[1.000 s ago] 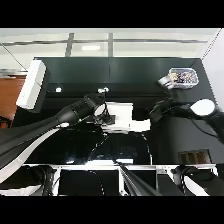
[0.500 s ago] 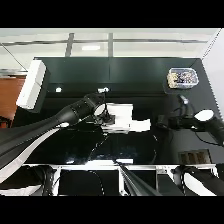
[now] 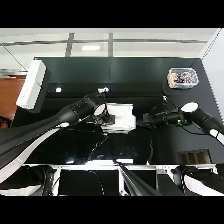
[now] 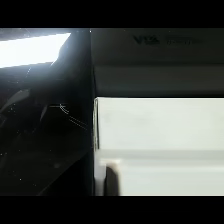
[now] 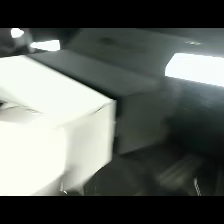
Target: Fold the box and place the chain.
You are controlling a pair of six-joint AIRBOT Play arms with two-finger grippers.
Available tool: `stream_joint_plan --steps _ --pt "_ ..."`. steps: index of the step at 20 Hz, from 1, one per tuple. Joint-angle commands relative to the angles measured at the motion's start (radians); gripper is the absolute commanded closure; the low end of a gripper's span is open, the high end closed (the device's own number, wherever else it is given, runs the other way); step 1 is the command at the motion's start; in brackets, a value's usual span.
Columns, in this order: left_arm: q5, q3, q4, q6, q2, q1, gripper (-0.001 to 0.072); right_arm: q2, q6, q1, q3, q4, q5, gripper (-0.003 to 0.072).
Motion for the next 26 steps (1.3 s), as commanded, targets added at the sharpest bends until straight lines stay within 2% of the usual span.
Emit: stream_joint_plan --steps 1,6,7,9,10,11,21,24,26 --pt "0.000 0.001 0.000 0.000 0.000 0.001 0.0678 -0.005 -0.014 0.009 0.065 0.021 0.080 0.0027" --pt "0.000 0.001 0.000 0.000 0.000 0.001 0.0678 -0.006 0.021 0.054 0.067 0.020 0.056 0.0048" --pt "0.000 0.001 0.000 0.000 0.000 0.001 0.0678 -0.006 0.030 0.069 0.068 0.020 0.041 0.0210" --pt "0.001 0.001 0.000 0.000 0.000 0.001 0.0678 -0.006 0.078 0.104 0.078 0.002 0.004 0.0225" --pt "0.000 0.001 0.000 0.000 0.000 0.001 0.0678 -0.006 0.109 0.124 0.090 -0.023 -0.017 0.0315" --pt "0.000 0.001 0.000 0.000 0.000 0.001 0.0678 -0.006 0.145 0.143 0.101 -0.049 -0.037 0.0359" --pt "0.002 0.001 0.000 0.000 0.000 0.001 0.0678 -0.009 0.653 0.375 0.233 -0.564 -0.136 0.0359" --pt "0.002 0.001 0.000 0.000 0.000 0.001 0.0678 -0.062 0.843 0.451 0.313 -0.772 -0.095 0.0359" --pt "0.003 0.001 0.000 0.000 0.000 0.001 0.0678 -0.124 0.893 0.499 0.394 -0.830 -0.022 0.0359"
